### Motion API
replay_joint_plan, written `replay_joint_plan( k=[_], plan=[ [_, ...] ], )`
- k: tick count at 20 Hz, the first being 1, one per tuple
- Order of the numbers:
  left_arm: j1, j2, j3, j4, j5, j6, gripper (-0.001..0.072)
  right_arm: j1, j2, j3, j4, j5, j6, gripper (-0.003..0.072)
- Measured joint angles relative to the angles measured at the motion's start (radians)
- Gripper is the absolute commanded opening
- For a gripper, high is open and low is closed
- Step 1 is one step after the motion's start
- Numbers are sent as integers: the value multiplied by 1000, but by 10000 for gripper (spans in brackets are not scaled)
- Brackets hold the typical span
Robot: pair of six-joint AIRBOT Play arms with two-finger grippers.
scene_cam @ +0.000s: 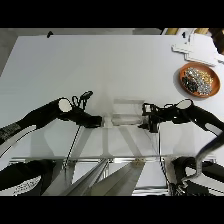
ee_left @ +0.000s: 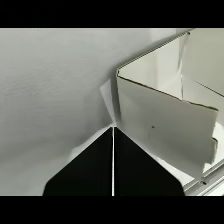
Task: Fold the box and place the chain.
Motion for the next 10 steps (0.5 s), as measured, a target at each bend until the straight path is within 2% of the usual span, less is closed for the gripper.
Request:
replay_joint_plan(
  k=[10],
  plan=[
    [-27,41,10,-73,31,81,11,0,0,0,0,0,0,401]
  ],
)
